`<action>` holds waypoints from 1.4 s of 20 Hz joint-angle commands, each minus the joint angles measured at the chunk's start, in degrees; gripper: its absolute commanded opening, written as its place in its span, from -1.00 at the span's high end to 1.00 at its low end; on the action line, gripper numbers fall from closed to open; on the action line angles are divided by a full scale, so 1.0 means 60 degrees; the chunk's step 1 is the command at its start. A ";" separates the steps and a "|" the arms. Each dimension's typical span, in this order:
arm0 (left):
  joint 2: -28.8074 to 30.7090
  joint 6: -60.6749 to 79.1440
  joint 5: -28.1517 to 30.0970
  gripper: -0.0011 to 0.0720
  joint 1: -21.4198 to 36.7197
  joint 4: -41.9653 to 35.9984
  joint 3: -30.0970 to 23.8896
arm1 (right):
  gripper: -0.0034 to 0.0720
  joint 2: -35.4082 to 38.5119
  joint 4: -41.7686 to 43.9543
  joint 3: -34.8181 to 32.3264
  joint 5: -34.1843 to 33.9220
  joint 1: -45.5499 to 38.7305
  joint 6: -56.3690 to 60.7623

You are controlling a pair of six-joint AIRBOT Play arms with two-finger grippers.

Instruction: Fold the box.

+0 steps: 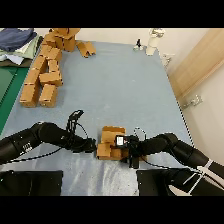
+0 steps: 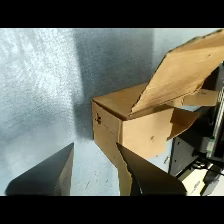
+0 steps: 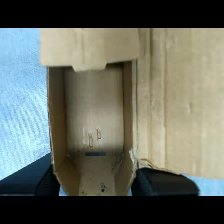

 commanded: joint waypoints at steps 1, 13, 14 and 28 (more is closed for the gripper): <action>0.0004 0.0306 -0.0025 -0.13 0.0157 -0.0280 0.0022 | -0.47 -0.0004 0.0000 0.0011 0.0004 0.0007 0.0004; -0.0696 0.2619 -0.0018 -0.37 -0.0131 -0.2357 0.0029 | -0.47 -0.0004 0.0000 0.0011 0.0004 0.0007 0.0004; -0.0798 0.2616 -0.0015 -0.93 -0.0222 -0.2361 0.0029 | -0.47 -0.0004 0.0000 0.0011 0.0000 0.0007 0.0004; -0.0805 0.2619 -0.0605 -0.92 -0.0219 -0.2736 0.0397 | -0.47 -0.0004 0.0000 0.0011 0.0004 0.0007 0.0004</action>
